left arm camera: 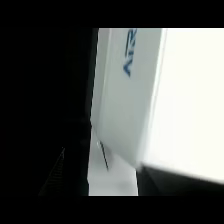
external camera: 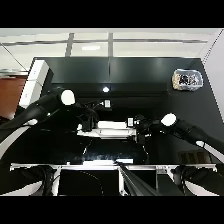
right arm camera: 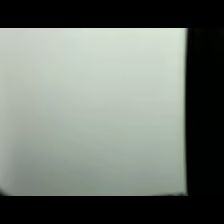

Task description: Fold the box and place the chain.

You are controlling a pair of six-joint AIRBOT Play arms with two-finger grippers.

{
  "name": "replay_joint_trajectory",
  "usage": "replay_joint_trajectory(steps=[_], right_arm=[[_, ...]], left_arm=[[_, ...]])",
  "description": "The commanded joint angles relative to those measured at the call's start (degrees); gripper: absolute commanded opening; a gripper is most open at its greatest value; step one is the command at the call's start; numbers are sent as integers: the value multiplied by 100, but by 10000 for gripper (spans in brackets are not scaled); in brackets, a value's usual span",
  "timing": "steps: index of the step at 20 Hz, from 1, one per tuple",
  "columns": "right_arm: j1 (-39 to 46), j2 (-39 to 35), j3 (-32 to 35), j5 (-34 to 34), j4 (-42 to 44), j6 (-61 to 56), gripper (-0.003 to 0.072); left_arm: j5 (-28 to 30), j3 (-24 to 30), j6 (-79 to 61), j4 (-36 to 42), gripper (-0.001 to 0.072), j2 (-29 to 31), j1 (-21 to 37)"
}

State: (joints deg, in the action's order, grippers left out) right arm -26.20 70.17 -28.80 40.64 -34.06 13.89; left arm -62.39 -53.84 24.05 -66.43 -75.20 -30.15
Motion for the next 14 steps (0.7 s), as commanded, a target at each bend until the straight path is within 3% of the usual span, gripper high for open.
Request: replay_joint_trajectory(steps=[1, 2, 3, 4, 6, 8, 11, 14], right_arm=[[-2, 4, 4, 24, -4, -4, 479], [-2, 4, 4, 28, -9, -2, 479], [-2, 4, 4, 31, -9, 4, 479], [-4, 4, 4, 48, -26, 9, 479], [-4, 4, 4, 81, -44, 20, 479], [-4, 4, 4, 96, -44, 17, 479], [-4, 4, 4, 94, -44, 17, 479], [-4, 4, 4, 94, -44, 17, 479]], left_arm=[[-695, 0, 1082, -708, 511, 588, 83], [-903, 0, 1434, -704, 492, 732, 151], [-1110, 7, 1821, -699, 309, 844, 210], [-1443, 17, 2004, -564, 33, 911, 275], [-1840, 273, 2035, 380, 30, 1005, 330], [-1394, 848, 1987, 1355, 30, 1145, 229], [22, 1611, 1832, 2387, 30, 1292, 44], [1685, 1989, 1204, 3821, 31, 1419, 136]])
